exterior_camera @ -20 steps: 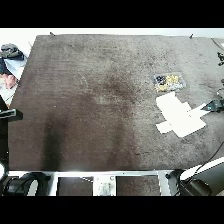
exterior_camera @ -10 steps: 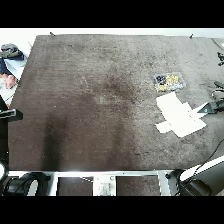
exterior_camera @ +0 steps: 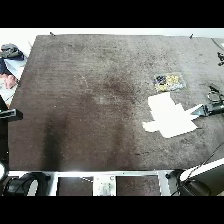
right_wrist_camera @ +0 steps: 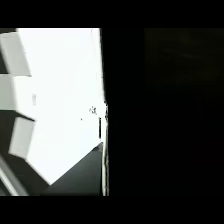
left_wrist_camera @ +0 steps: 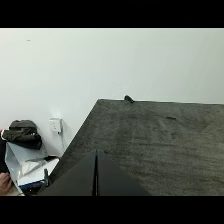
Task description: Fold the box and place the chain.
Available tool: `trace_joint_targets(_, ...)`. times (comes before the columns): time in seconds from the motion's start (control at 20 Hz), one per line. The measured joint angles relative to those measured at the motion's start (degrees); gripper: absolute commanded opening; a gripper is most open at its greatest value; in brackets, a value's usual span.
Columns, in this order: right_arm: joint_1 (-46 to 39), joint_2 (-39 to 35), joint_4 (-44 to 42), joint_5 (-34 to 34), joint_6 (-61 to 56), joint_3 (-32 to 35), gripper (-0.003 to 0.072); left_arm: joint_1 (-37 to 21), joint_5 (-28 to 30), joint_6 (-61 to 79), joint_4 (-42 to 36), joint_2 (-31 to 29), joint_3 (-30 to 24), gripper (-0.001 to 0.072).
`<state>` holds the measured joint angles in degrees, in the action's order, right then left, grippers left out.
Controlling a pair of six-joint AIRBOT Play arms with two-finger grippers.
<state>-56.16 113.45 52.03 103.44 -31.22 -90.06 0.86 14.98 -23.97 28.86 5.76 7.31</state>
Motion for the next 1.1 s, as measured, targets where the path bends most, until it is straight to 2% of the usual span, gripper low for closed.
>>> trace_joint_targets(0.2,3.93,-9.46,-11.85,-1.86,2.32,19.19,-0.0016,0.0,-0.02,0.0,-0.02,0.0,0.0,0.0011)
trace_joint_targets(0.3,8.31,-14.84,-17.38,-6.16,3.32,29.03,-0.0016,0.0,-0.02,0.0,-0.02,0.0,0.0,0.0011)
trace_joint_targets(0.45,18.58,-23.17,-26.34,-16.74,4.31,41.4,-0.0016,0.0,0.0,0.0,0.0,0.0,0.0,0.0011)
trace_joint_targets(0.6,30.53,-29.55,-35.32,-31.5,4.52,47.04,-0.0016,0.0,0.0,-0.02,0.0,0.0,0.0,0.0011)
trace_joint_targets(0.8,44.98,-32.57,-42.25,-51.06,4.68,46.84,-0.0016,0.0,0.0,-0.02,0.0,0.0,0.0,0.0013)
trace_joint_targets(0.85,47.87,-32.52,-43.08,-55.52,4.85,46.1,-0.0016,0.0,-0.13,-0.02,0.04,0.0,0.0,0.0204)
trace_joint_targets(0.9,50.18,-32.17,-43.45,-59.47,5.09,45.31,-0.0016,-0.02,-0.9,-0.02,0.09,0.0,0.0,0.0649)
trace_joint_targets(0.95,51.87,-31.67,-43.58,-62.38,5.25,44.65,-0.0016,-0.02,-2.16,-0.02,0.22,0.0,0.0,0.0685)
trace_joint_targets(1.0,53.31,-31.04,-43.87,-64.76,5.46,44.0,-0.0016,-0.02,-4.0,-0.09,0.33,0.0,0.09,0.0615)
trace_joint_targets(1.1,55.06,-30.01,-44.11,-68.06,5.75,43.19,-0.0016,-0.02,-8.9,0.13,0.74,0.39,0.68,0.061)
